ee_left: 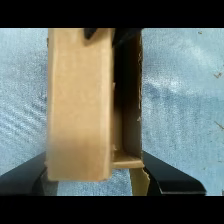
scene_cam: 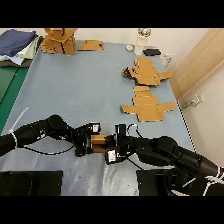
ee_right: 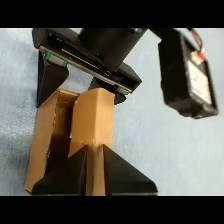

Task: Fold the box.

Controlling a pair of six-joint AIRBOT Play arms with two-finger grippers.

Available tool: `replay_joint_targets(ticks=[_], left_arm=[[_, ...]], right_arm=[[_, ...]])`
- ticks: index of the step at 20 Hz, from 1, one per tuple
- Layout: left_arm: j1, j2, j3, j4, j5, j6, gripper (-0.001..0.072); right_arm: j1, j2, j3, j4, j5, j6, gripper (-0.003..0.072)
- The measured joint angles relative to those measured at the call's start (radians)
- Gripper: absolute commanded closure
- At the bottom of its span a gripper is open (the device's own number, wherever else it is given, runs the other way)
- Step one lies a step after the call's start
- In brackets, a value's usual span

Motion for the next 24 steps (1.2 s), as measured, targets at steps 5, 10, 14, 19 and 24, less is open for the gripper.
replay_joint_targets(ticks=[5,10,14,19,24], left_arm=[[0.0,0.0,0.0,0.0,0.0,0.0,0.0313],[0.0,0.0,0.0,0.0,0.0,0.0,0.0314],[0.0,0.0,0.0,0.001,0.0,0.0,0.0313],[0.0,0.0,0.0,0.0,0.0,0.0,0.0313],[0.0,0.0,0.0,0.0,0.0,0.0,0.0313]], right_arm=[[0.003,0.004,0.0,0.01,-0.033,0.001,0.0547],[0.003,0.016,0.0,0.053,-0.109,0.001,0.0547],[0.002,0.02,0.002,0.084,-0.14,0.007,0.0545],[-0.005,0.134,0.08,0.089,-0.24,0.355,0.0537],[-0.031,0.243,0.056,0.103,-0.401,1.073,0.0686]])
